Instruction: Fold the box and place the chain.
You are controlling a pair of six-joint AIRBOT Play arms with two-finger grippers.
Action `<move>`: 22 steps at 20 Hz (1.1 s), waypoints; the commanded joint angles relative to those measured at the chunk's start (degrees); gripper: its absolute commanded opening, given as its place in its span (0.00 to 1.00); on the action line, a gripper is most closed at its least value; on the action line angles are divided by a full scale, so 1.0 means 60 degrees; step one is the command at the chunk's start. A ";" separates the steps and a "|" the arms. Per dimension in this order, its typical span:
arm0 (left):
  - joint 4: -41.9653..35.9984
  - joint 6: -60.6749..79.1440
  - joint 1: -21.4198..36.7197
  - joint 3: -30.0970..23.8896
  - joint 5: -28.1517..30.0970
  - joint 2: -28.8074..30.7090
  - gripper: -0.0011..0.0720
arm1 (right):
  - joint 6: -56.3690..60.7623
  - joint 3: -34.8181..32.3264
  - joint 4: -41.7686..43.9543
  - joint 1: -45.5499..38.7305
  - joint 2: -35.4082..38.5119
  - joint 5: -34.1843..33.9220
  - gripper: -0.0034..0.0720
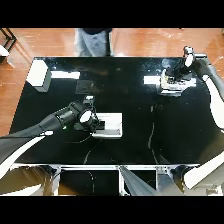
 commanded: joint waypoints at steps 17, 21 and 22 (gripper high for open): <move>-0.0011 0.0004 0.0007 0.0000 0.0171 -0.0007 0.05 | -0.0856 0.1020 -0.0546 0.0168 -0.0047 0.1140 0.63; -0.0011 0.0004 0.0007 0.0000 0.0168 -0.0007 0.05 | -0.0882 0.1016 -0.0517 0.0168 -0.0157 0.1027 0.63; -0.0011 0.0004 0.0007 0.0000 0.0171 -0.0007 0.05 | -0.0882 0.1020 -0.0514 0.0168 -0.0182 0.0998 0.63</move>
